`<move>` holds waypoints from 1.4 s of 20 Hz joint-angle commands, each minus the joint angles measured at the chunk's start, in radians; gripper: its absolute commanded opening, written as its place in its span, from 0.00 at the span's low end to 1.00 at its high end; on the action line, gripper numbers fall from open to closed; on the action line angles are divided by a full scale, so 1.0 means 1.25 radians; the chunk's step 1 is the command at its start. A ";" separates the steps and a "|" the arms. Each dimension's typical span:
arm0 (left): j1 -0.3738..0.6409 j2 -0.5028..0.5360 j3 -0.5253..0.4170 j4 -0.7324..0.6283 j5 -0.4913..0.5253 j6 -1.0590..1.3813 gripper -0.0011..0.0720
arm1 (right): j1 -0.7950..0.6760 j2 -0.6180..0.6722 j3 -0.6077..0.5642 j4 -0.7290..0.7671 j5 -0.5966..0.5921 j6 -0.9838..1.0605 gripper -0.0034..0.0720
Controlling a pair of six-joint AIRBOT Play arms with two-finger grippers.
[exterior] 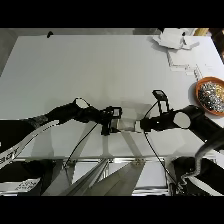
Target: Fold the box and place the chain.
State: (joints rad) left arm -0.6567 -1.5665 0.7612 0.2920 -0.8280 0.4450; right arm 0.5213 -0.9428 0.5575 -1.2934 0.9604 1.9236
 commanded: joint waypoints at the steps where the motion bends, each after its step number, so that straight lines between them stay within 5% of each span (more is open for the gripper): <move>1: 0.000 0.000 0.000 0.000 0.001 0.000 0.39 | 0.053 -0.055 0.028 -0.090 0.006 0.154 0.52; 12: 0.000 0.000 0.000 0.000 0.001 0.000 0.39 | 0.109 -0.125 0.034 -0.201 -0.010 0.366 0.50; 16: 0.000 0.000 0.000 0.000 0.001 0.000 0.39 | 0.109 -0.125 0.034 -0.197 -0.065 0.371 0.42; 28: 0.000 0.000 0.000 0.000 0.001 0.000 0.39 | 0.128 -0.169 0.034 -0.198 0.018 0.370 0.26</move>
